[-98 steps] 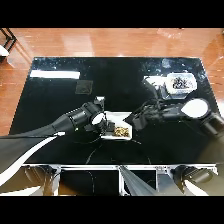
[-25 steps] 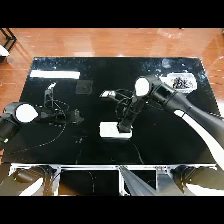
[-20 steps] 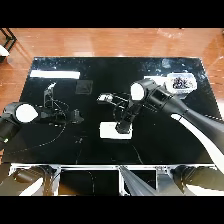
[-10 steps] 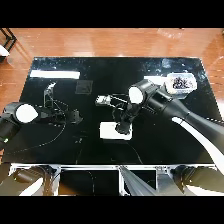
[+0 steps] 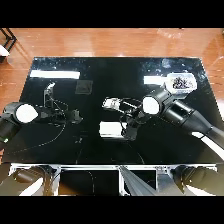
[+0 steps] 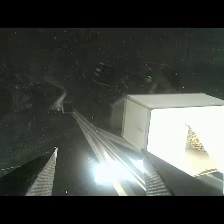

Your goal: Fold the box and place the chain.

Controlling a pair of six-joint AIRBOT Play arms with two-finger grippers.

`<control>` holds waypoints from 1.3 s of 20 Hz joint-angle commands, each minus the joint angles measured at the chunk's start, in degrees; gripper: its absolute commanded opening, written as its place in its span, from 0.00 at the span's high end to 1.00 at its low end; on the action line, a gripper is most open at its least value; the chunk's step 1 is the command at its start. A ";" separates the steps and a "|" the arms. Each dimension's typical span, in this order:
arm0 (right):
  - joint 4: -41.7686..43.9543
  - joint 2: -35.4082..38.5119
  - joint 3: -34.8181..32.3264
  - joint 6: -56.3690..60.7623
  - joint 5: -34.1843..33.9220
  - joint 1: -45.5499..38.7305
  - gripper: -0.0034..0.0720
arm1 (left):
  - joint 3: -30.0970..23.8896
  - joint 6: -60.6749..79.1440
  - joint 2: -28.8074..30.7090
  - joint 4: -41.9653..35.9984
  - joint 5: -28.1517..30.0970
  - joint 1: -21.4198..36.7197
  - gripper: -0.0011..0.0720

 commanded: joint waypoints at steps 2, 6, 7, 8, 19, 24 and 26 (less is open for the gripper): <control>0.42 0.85 -1.46 -0.90 -4.98 -0.07 0.03 | 0.00 0.02 -0.04 0.02 0.35 0.07 0.12; 5.77 0.85 2.12 -0.83 1.66 -0.09 0.03 | 0.00 0.02 -0.04 0.00 0.37 0.04 0.12; 5.90 0.87 3.74 -0.83 3.26 -0.11 0.03 | 0.00 0.02 -0.04 0.02 0.39 0.04 0.12; 5.90 0.87 5.22 -0.83 4.17 -0.24 0.03 | 0.00 0.02 -0.04 0.00 0.39 0.04 0.12; 3.17 0.11 -2.43 -4.85 -3.43 -1.88 0.03 | 0.00 0.02 -0.04 0.02 0.37 0.04 0.12; 4.02 -0.07 -2.71 -8.04 -6.84 -0.55 0.03 | 0.00 0.02 -0.04 0.02 0.37 0.04 0.12; 3.96 -0.15 -2.71 -8.85 -6.43 0.85 0.03 | 0.00 0.02 -0.04 0.02 0.37 0.04 0.12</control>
